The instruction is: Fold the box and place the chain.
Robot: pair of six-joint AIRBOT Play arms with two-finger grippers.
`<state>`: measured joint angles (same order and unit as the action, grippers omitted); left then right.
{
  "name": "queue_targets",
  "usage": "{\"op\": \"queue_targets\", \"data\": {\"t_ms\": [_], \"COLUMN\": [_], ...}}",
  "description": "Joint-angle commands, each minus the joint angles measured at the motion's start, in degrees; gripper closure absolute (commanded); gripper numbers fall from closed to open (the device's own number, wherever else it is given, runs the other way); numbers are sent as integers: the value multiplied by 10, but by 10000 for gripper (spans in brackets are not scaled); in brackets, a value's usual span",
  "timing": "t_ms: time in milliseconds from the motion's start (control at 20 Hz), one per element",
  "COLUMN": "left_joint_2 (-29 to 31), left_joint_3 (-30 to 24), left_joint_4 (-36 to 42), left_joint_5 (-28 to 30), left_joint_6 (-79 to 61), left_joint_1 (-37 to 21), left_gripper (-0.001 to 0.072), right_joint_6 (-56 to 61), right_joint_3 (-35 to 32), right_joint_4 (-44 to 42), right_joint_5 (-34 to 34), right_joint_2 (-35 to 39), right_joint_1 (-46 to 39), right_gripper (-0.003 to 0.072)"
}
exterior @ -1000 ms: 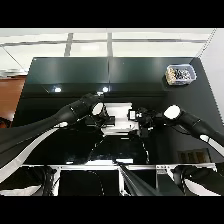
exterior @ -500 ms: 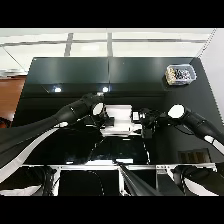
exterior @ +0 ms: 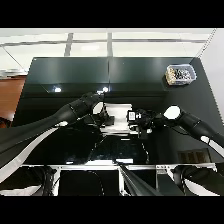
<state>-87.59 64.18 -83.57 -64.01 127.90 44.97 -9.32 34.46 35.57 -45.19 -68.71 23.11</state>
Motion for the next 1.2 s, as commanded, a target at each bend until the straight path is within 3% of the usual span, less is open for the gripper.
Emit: {"op": "queue_targets", "data": {"t_ms": [0,100,150,200,250,300,350,400,550,700,800,950,1150], "left_joint_2": [0,0,0,0,0,0,0,0,0,0,0,-1,-4], "left_joint_3": [1,1,1,1,1,1,1,1,0,0,0,0,0], "left_joint_4": [1,1,1,1,1,1,1,1,1,0,1,1,2], "left_joint_5": [1,1,1,1,1,1,1,1,-6,-6,-5,-2,0], "left_joint_6": [0,0,0,0,0,0,0,0,0,0,0,0,0], "left_joint_1": [0,0,0,0,0,0,0,0,0,0,0,0,0], "left_gripper": [682,682,682,682,682,682,681,682,681,681,681,681,681], "right_joint_6": [1,1,1,1,2,14,42,102,475,679,761,857,821], "right_joint_3": [0,0,0,0,0,0,0,1,46,93,75,-12,-100], "right_joint_4": [-54,-66,-66,-65,-66,-66,-59,-44,68,214,253,204,63], "right_joint_5": [8,9,7,3,4,6,5,-2,-120,-265,-265,-194,-149], "right_joint_2": [-15,-22,-23,-23,-23,-23,-22,-18,33,89,100,96,56], "right_joint_1": [2,2,2,2,2,2,1,-3,-57,-176,-276,-374,-348], "right_gripper": [495,285,285,516,455,341,463,666,671,671,671,671,671]}}
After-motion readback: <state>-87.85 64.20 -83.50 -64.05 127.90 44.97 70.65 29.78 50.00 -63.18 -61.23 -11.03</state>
